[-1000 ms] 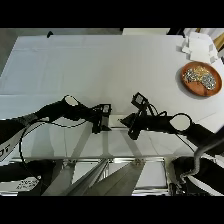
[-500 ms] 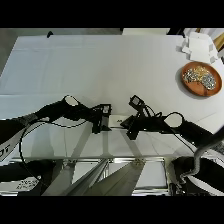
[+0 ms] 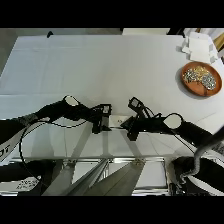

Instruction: Fold the box and place the chain.

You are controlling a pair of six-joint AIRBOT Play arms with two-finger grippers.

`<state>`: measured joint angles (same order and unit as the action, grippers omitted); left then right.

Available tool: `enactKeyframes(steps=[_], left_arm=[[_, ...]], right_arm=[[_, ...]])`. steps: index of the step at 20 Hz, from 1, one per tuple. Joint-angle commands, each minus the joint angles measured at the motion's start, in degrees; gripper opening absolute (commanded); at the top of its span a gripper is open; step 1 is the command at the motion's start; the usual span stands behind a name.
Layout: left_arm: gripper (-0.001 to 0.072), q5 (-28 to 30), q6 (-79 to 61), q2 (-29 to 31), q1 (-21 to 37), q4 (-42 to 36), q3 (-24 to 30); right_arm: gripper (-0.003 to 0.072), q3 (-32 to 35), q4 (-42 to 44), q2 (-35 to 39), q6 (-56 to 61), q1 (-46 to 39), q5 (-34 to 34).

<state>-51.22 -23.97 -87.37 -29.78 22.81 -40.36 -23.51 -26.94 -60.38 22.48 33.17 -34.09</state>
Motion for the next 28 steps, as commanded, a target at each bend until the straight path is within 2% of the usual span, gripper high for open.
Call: enactKeyframes(steps=[1, 3, 5, 6, 8, 10, 12, 13, 15, 17, 21, 24, 28], left_arm=[[0.0412, 0.0, -0.02, 0.04, 0.04, 0.0, 0.0], [0.0412, 0.0, -0.02, 0.02, 0.04, 0.02, 0.0], [0.0412, 0.0, -0.02, 0.02, 0.04, 0.02, 0.0], [0.0412, 0.0, -0.02, 0.02, 0.04, 0.02, 0.0], [0.0412, 0.0, -0.02, 0.02, 0.04, 0.02, 0.0], [0.0412, 0.0, -0.02, 0.02, 0.04, 0.02, 0.0], [0.0412, -0.02, -0.02, 0.04, 0.04, 0.02, 0.0], [0.0412, 0.02, -0.02, 0.02, 0.04, 0.02, 0.0], [0.0412, -0.02, -0.02, 0.02, 0.04, 0.02, 0.0], [0.0412, 0.04, -0.26, 0.04, 0.04, 0.0, 0.0], [0.0412, 0.9, -0.22, 0.02, 0.04, 0.0, 0.0], [0.0412, 0.87, -0.22, 0.02, 0.04, -0.02, 0.0], [0.0412, 0.85, -0.13, 0.02, 0.04, -0.04, 0.0]], right_arm=[[0.0012, -2.84, -0.22, 1.25, 1.86, -0.02, 0.46], [0.0012, -7.89, -4.57, 2.73, 8.76, -0.02, 0.07], [0.0012, -14.25, -15.85, 4.09, 23.56, -0.02, -3.15], [0.0011, -17.92, -23.43, 4.37, 32.52, -0.04, -6.99], [0.0012, -26.49, -41.62, 4.37, 50.38, -0.02, -19.37], [0.0009, -33.9, -56.28, 4.37, 59.69, -0.04, -34.42], [0.0009, -36.65, -62.82, 4.37, 64.02, -0.04, -48.46], [0.0009, -36.48, -63.3, 4.26, 65.9, -0.46, -54.77], [0.0008, -34.62, -63.19, 4.31, 68.0, -1.79, -61.9], [0.0008, -31.17, -62.53, 4.31, 69.13, -3.48, -61.79], [0.0008, -20.46, -58.27, 4.28, 70.73, -5.9, -53.79], [0.0008, -14.4, -58.31, 4.28, 73.24, -5.97, -49.57], [0.0009, -12.94, -56.04, 4.28, 75.65, -5.97, -48.59]])
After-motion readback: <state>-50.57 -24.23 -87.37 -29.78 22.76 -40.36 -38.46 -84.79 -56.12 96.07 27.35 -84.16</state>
